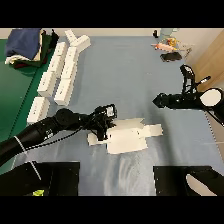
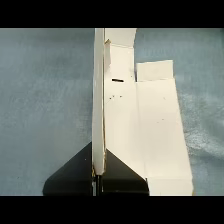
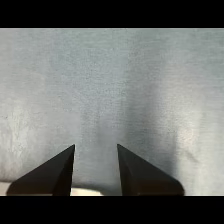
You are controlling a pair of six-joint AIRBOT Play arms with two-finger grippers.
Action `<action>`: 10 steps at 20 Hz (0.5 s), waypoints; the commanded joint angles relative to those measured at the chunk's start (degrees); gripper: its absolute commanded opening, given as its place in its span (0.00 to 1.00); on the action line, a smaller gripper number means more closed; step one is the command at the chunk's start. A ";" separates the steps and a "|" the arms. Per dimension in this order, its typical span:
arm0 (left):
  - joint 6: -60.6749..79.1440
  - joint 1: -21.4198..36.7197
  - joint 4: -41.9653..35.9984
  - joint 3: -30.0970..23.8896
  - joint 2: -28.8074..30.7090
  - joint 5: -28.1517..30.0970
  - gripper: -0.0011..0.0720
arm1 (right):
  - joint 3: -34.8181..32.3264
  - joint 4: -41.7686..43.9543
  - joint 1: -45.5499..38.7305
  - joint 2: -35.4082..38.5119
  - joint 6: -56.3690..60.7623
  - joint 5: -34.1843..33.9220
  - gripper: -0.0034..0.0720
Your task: Fold the box.
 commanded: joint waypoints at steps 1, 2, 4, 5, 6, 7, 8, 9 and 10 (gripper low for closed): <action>0.44 -0.28 -0.72 -1.22 -1.33 -0.44 0.03 | 0.00 0.09 0.00 -0.66 0.09 -0.20 0.60; 0.61 -0.28 -0.74 -1.25 -2.23 -0.70 0.03 | -0.07 0.15 0.00 -0.90 0.09 -0.22 0.60; 0.63 -0.28 -0.87 -1.22 -4.02 -0.74 0.03 | -0.11 0.74 0.02 -1.25 0.07 -0.20 0.60; 0.63 -0.28 -0.85 -1.22 -4.68 -0.72 0.03 | -0.13 0.94 0.02 -1.22 0.07 -0.20 0.60; 0.63 -0.20 -0.83 -1.20 -4.74 -0.68 0.03 | -0.13 0.96 0.07 -1.22 0.04 -0.20 0.60; 0.63 -0.17 -0.68 -0.90 -4.63 -0.63 0.03 | -0.13 0.92 0.04 -1.22 0.04 -0.17 0.60; 0.61 -0.17 -0.39 -0.26 -4.59 -0.74 0.03 | -0.13 0.94 0.07 -1.22 0.04 -0.24 0.60; 0.31 -0.13 -0.37 0.55 -4.59 -0.94 0.03 | -0.13 0.94 0.07 -1.22 0.04 -0.24 0.60; 0.09 0.63 -0.33 1.75 -4.66 -2.95 0.03 | -0.13 0.94 0.04 -1.22 0.04 -0.24 0.60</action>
